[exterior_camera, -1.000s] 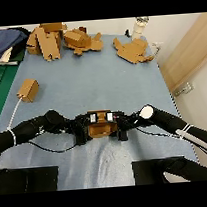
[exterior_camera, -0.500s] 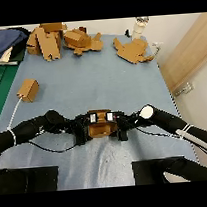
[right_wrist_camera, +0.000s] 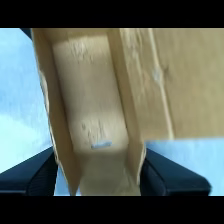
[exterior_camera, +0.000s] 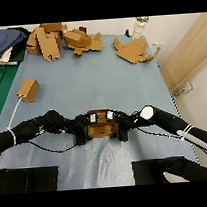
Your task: Fold the box.
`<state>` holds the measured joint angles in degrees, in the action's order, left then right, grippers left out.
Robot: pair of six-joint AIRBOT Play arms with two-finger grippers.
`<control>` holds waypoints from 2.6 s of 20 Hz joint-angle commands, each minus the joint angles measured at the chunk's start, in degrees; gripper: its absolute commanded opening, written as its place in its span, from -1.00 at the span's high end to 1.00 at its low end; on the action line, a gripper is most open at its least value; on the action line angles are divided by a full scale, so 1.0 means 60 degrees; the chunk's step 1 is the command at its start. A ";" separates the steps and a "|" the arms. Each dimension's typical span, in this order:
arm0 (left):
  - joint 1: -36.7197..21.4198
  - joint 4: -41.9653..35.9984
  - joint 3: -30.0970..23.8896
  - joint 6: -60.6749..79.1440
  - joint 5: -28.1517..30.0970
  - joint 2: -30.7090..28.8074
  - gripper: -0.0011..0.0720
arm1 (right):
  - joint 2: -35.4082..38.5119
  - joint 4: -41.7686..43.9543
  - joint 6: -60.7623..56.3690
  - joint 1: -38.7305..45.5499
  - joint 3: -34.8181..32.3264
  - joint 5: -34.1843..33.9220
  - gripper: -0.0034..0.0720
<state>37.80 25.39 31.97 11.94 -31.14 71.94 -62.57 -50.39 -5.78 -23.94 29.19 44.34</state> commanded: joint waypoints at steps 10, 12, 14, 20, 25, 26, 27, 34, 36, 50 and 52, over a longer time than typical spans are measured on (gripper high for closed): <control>-0.0004 0.1144 0.0000 0.0007 -0.0415 0.0004 0.49 | 0.3180 -0.2503 -0.6823 0.0000 0.0011 0.1559 -0.95; -0.0004 0.1206 0.0000 0.0007 -0.0718 0.0004 0.49 | 0.3577 -0.2412 -0.7257 0.0000 0.0015 0.1446 -0.95; -0.0004 0.1206 0.0000 0.0007 -0.0769 0.0000 0.49 | 0.3708 -0.1789 -0.8462 0.0000 0.0055 0.1355 0.90; -0.0004 0.1206 0.0000 0.0007 -0.0769 0.0004 0.49 | 0.2142 0.1606 -0.9358 0.0004 0.0240 0.0382 0.90; -0.0004 0.1206 0.0000 0.0007 -0.0750 0.0004 0.49 | 0.0000 0.4823 -0.7464 0.0361 0.1078 0.0142 0.90; -0.0004 0.1202 0.0000 0.0007 -0.0747 0.0004 0.49 | -0.0331 0.4852 -0.7424 0.0368 0.1115 0.0102 0.90; -0.0004 0.1202 0.0000 0.0007 -0.0732 0.0004 0.49 | -0.0674 0.4787 -0.7424 0.0361 0.1111 0.0109 0.90; -0.0004 0.1202 0.0000 0.0007 -0.0732 0.0004 0.49 | -0.2597 0.4787 -0.6776 0.0350 0.1104 -0.0266 0.90; -0.0004 0.1198 0.0000 0.0004 -0.0732 0.0004 0.49 | -0.2612 0.4794 -0.6768 0.0353 0.1107 -0.0364 0.90; -0.0004 0.1202 0.0000 0.0007 -0.0627 0.0004 0.49 | 0.0240 0.2463 -0.7063 0.1610 0.1195 0.0273 0.89; -0.0004 0.1202 0.0000 0.0007 -0.0619 0.0004 0.49 | 0.1155 0.0153 -0.7224 0.1905 0.1191 0.1173 0.26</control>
<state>37.74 32.62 31.97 11.97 -35.03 71.92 -62.92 -34.28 -47.16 -15.29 36.34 45.08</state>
